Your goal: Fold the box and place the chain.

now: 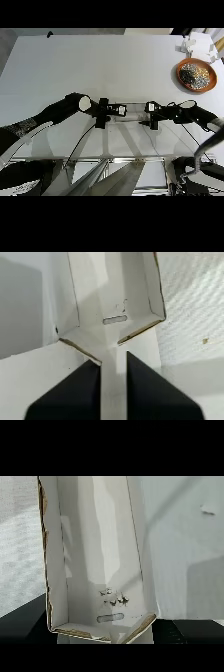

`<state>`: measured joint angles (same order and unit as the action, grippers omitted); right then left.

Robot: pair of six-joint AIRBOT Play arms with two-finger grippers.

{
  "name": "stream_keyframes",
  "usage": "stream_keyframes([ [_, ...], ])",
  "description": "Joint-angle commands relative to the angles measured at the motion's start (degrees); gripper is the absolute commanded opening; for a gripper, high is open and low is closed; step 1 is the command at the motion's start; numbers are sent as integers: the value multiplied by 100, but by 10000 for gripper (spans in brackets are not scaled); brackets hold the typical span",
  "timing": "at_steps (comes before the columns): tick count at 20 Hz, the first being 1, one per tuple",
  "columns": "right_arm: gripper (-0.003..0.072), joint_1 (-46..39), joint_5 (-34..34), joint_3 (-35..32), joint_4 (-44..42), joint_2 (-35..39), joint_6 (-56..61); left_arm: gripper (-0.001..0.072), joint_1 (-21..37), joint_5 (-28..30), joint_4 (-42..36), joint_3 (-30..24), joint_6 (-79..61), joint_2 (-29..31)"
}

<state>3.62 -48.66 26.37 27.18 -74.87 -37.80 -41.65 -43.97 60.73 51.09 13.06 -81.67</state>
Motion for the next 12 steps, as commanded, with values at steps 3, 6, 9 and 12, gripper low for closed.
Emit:
stream_keyframes([
  [3, 476, 0, 0, 7, -2, -2, 2, 70, -61, 37, -442, -2, -170, -4],
  [6, 476, 0, 0, 7, -2, -2, 2, 68, -61, 286, -590, -2, -168, -4],
  [9, 476, 0, 0, 7, -2, -2, 2, 68, -79, 389, -776, -2, -166, -7],
  [12, 476, 0, 0, 7, -2, -2, 2, 68, -168, 597, -1016, -2, -166, -59],
])
